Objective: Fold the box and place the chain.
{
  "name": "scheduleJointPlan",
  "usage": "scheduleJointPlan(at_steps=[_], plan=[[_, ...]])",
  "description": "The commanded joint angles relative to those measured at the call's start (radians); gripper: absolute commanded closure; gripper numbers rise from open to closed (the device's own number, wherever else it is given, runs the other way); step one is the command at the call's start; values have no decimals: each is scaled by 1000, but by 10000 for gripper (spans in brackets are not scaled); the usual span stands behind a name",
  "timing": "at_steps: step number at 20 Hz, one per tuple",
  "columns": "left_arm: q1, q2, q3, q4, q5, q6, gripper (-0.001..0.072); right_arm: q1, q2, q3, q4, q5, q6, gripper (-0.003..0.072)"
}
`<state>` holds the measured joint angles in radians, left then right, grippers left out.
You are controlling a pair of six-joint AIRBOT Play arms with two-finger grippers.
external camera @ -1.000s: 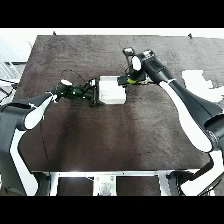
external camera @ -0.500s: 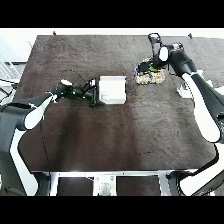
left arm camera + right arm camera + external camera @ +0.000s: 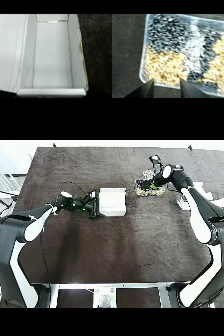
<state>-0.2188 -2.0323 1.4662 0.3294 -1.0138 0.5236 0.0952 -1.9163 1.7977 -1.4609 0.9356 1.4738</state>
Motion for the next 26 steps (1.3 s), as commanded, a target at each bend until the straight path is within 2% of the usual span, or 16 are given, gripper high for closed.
scheduleJointPlan(at_steps=[1, 2, 8, 11, 12, 14, 18, 26], plan=[[0, 0, 0, 0, 0, 0, 85, -5, -23, 2, 63, -31, -46, 364], [0, 0, 0, 0, 0, 0, 85, -4, -26, 2, 67, -32, -47, 383], [0, 0, 0, 0, 0, 0, 86, -3, -58, 3, 145, -31, -85, 385], [0, 0, 0, 0, 0, 0, 85, 0, -64, 7, 142, -31, -87, 428], [0, 0, 0, 0, 0, 0, 86, 2, -64, 8, 142, -31, -97, 490], [0, 0, 0, 0, 1, 0, 86, 3, -64, 17, 142, -30, -117, 676], [0, 0, 0, 0, 1, 0, 86, 3, -18, 65, 141, -21, -117, 675], [0, 0, 0, 0, 3, 0, 86, 3, 288, 66, 103, 87, -120, 676]])
